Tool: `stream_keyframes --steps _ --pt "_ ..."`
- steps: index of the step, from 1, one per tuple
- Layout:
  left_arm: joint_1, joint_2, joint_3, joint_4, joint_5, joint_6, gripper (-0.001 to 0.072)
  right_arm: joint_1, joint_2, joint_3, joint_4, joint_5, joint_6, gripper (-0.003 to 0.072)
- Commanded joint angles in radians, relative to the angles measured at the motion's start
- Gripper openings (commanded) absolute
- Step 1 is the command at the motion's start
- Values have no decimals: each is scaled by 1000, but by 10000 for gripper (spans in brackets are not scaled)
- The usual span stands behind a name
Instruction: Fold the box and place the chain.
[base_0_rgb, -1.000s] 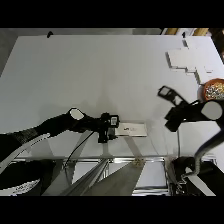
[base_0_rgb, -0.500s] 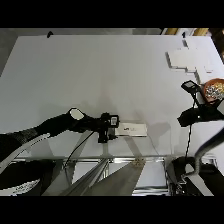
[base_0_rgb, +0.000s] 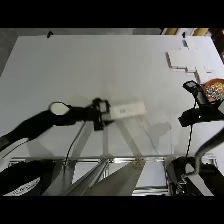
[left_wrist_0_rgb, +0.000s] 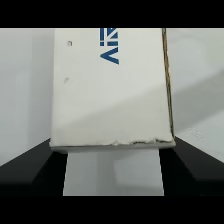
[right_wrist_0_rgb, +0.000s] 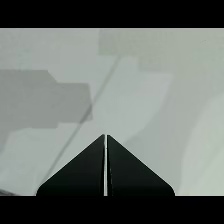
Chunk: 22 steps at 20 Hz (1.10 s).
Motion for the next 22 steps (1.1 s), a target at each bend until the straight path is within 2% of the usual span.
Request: stream_keyframes --steps 1,3,6,11,13,16,19,22 --pt "159 187 0 132 169 -331 331 0 1 -1 0 0 1 17" --pt "310 277 0 315 188 -597 331 0 1 -1 0 0 1 17" --pt "557 359 0 606 132 -990 330 0 1 -1 0 0 1 17" --pt "971 355 0 1033 -51 -1518 331 0 1 -1 0 0 1 17" --pt "1094 332 0 1091 -111 -1704 331 0 1 -1 0 0 1 17" --pt "1209 288 0 1100 -220 -1786 334 0 1 -1 0 0 1 17" --pt "1261 235 0 1101 -328 -1811 349 0 1 -1 0 0 1 17" --pt "1260 193 0 1104 -393 -1831 352 0 1 -1 0 0 1 17"
